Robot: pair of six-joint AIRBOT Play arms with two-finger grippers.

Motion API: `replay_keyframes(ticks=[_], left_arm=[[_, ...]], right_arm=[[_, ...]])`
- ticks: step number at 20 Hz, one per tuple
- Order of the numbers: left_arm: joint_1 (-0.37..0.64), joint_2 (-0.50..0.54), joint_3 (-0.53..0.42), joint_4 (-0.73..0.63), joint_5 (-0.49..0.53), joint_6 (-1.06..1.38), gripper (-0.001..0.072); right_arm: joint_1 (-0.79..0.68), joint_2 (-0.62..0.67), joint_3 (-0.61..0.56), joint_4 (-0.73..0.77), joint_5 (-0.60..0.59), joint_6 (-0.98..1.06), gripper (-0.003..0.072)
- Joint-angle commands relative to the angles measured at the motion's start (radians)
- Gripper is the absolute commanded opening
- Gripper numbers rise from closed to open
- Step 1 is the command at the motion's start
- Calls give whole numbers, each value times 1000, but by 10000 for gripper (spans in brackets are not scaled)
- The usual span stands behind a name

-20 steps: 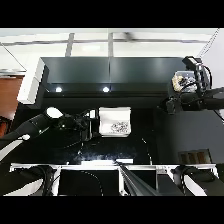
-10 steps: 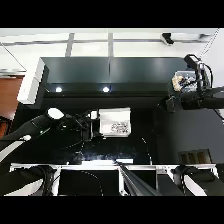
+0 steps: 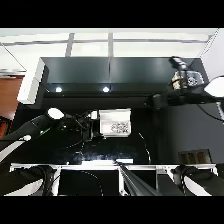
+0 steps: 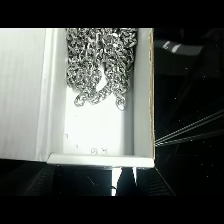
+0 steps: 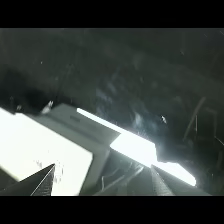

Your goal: Fold the box and place the chain.

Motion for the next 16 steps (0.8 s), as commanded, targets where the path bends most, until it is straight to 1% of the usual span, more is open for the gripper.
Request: replay_keyframes(ticks=[1,2,3,4,6,7,11,14,16], left_arm=[[0,-1,1,1,2,0,465],[0,-1,1,1,2,0,465],[0,-1,1,1,1,0,465],[0,-1,1,1,1,0,465],[0,-1,1,1,1,0,465],[0,-1,1,1,1,0,465],[0,-1,1,1,1,0,465],[-2,-1,1,3,1,0,465],[-2,-1,1,3,1,0,465]], right_arm=[[107,-151,1,4,-245,-27,696],[124,-192,6,6,-283,-28,696],[133,-229,16,22,-278,-50,696],[135,-253,22,71,-231,-133,696],[136,-269,22,169,-101,-354,696],[136,-267,26,182,-56,-443,696],[136,-261,47,182,63,-715,696],[140,-261,49,207,146,-775,696],[161,-261,49,193,191,-812,696]])
